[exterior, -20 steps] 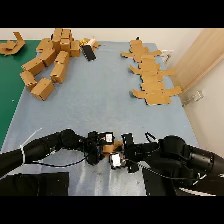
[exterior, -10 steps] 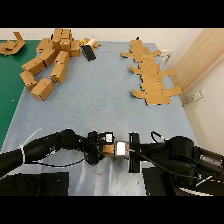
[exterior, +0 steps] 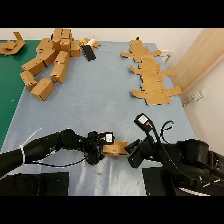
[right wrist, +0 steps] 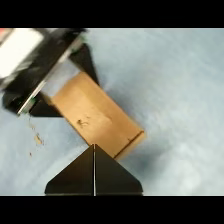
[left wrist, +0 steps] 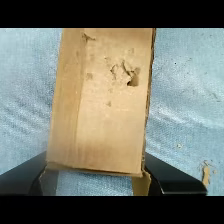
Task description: Fold the box.
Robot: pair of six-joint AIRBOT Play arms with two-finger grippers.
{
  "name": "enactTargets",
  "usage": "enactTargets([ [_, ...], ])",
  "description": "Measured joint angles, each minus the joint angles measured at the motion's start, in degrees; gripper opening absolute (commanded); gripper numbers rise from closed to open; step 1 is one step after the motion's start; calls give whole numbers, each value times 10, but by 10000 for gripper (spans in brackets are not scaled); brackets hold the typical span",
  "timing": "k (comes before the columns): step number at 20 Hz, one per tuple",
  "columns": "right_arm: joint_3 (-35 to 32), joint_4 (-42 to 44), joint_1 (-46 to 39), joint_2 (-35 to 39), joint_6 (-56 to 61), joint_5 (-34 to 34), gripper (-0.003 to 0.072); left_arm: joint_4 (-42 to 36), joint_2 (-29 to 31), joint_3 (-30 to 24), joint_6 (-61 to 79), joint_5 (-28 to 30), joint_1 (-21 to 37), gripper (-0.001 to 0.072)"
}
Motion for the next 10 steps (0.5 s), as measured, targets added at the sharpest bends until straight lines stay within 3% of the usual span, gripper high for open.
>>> enactTargets([
  [4,-50,14,2,4,223,73,5,0,0,0,0,0,0,609],
  [10,-95,49,3,-26,356,251,5,0,0,0,0,0,0,610],
])
